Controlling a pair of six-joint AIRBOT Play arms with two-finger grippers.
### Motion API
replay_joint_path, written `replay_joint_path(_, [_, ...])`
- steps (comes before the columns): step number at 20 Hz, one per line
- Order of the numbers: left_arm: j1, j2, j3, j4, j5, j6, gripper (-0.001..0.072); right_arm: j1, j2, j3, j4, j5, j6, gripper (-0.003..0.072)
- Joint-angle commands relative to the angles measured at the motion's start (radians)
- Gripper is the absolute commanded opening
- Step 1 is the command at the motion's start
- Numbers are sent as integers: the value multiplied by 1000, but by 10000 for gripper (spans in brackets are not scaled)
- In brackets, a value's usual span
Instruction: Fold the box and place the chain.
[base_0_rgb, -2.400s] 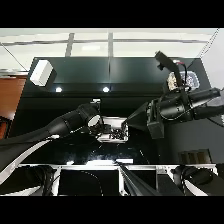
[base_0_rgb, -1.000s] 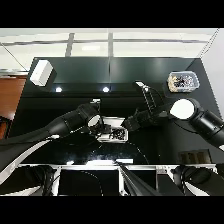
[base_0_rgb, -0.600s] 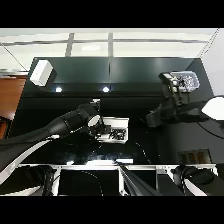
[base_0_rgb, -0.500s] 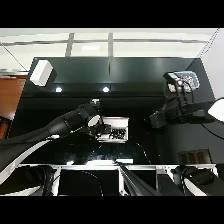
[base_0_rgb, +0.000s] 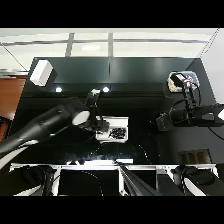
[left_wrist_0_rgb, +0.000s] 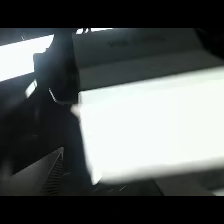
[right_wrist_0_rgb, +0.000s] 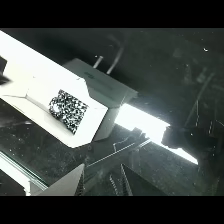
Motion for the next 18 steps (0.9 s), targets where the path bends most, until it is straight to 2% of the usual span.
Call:
replay_joint_path(1, [75, 174, -62, 17, -39, 339, 516, -1, 2, 0, -3, 1, -1, 284])
replay_joint_path(3, [208, 279, -158, 5, -15, 406, 516, -1, 2, 0, -3, 0, 0, 284])
replay_joint_path(5, [399, 354, -269, -107, 50, 500, 516, -1, 2, 0, -3, -11, 0, 284])
replay_joint_path(7, [603, 380, -383, -407, 107, 746, 515, -1, 2, 0, -3, -33, 0, 284])
replay_joint_path(8, [694, 379, -439, -609, 115, 938, 514, -1, 2, 0, -3, -43, 0, 283])
replay_joint_path(9, [753, 379, -486, -774, 105, 1131, 511, -1, 2, 0, -3, -48, 0, 281])
replay_joint_path(10, [786, 378, -526, -884, 77, 1322, 512, -1, 2, 0, -3, -49, 0, 252])
replay_joint_path(11, [787, 378, -552, -916, 52, 1476, 516, -1, 2, 0, -3, -48, 0, 252])
replay_joint_path(12, [764, 378, -571, -894, 48, 1627, 600, -1, 2, 0, -3, -49, 0, 252])
replay_joint_path(13, [732, 378, -586, -856, 68, 1751, 716, -1, 2, 0, -3, -50, 0, 256])
replay_joint_path(16, [629, 364, -597, -740, 162, 1989, 715, -1, 2, 0, -3, -49, 0, 256])
replay_joint_path(18, [584, 316, -596, -756, 239, 2075, 714, -1, 2, 0, -3, -50, 0, 256])
